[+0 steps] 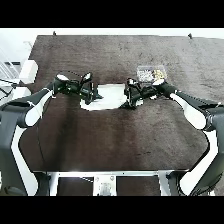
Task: Fold the box and place the chain.
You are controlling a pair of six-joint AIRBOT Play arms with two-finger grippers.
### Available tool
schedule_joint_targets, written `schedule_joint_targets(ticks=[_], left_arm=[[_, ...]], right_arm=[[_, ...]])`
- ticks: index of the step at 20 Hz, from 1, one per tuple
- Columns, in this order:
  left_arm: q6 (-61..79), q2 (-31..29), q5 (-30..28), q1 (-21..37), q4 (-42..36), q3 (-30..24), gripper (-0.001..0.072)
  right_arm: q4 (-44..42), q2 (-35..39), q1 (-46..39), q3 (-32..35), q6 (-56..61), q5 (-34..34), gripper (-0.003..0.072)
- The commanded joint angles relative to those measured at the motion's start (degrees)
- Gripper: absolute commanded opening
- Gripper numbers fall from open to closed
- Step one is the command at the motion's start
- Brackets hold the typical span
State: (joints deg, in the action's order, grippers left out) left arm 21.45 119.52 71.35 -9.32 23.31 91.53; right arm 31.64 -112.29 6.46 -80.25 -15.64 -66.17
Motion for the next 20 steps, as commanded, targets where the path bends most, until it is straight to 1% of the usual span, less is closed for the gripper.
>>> schedule_joint_targets(ticks=[1,18,19,20], left_arm=[[0.02,0.02,0.0,0.02,0.04,-0.02,0.0022],[0.02,0.02,0.0,0.02,0.04,-0.02,0.0023],[0.02,0.02,0.0,0.02,0.04,-0.02,0.0023],[0.02,0.02,0.0,0.02,0.04,-0.02,0.0023]], right_arm=[[0.57,-0.33,0.2,-0.52,-0.09,-0.83,0.0624],[1.97,-0.39,1.44,-1.11,-0.07,-1.01,0.0621],[1.97,-0.39,1.46,-1.11,-0.07,-1.03,0.0576],[1.97,-0.39,1.46,-1.11,-0.07,-1.01,0.0564]])
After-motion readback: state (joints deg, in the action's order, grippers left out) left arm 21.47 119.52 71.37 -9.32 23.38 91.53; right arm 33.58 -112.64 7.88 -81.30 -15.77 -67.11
